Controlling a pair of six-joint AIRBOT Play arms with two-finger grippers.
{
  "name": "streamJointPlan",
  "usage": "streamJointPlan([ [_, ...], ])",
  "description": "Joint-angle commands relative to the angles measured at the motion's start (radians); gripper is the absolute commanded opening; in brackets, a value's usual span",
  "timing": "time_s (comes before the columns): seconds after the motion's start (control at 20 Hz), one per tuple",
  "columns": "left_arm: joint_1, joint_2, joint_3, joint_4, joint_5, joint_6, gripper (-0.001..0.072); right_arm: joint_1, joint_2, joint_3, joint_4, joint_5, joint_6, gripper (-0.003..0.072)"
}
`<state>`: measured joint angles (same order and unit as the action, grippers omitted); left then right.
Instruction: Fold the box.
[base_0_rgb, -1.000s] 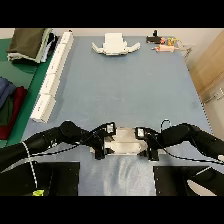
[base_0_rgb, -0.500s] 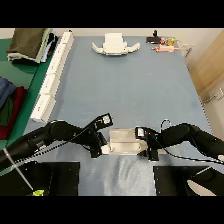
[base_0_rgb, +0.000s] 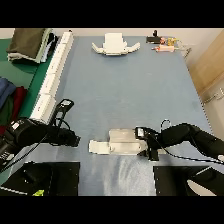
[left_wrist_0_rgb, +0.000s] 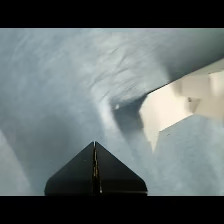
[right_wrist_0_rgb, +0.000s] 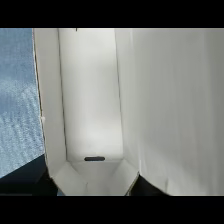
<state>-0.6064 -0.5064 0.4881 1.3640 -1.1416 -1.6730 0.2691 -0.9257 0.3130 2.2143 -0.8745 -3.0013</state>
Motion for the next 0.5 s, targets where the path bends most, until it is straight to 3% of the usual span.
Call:
streamJointPlan([
  [0.0, 0.075, 0.008, -0.058, -0.08, -0.042, -0.105, 0.0016, 0.0, 0.0, 0.0, 0.0, 0.0, 0.0, 0.0521],
  [0.2, 0.014, -0.078, -0.156, -0.246, 0.131, -0.069, 0.0015, 0.0, 0.0, 0.0, 0.0, 0.0, 0.0, 0.052],
  [0.45, -0.152, -0.216, -0.167, -0.345, 0.338, -0.07, 0.0015, 0.0, 0.0, 0.0, 0.0, 0.0, 0.0, 0.0521],
])
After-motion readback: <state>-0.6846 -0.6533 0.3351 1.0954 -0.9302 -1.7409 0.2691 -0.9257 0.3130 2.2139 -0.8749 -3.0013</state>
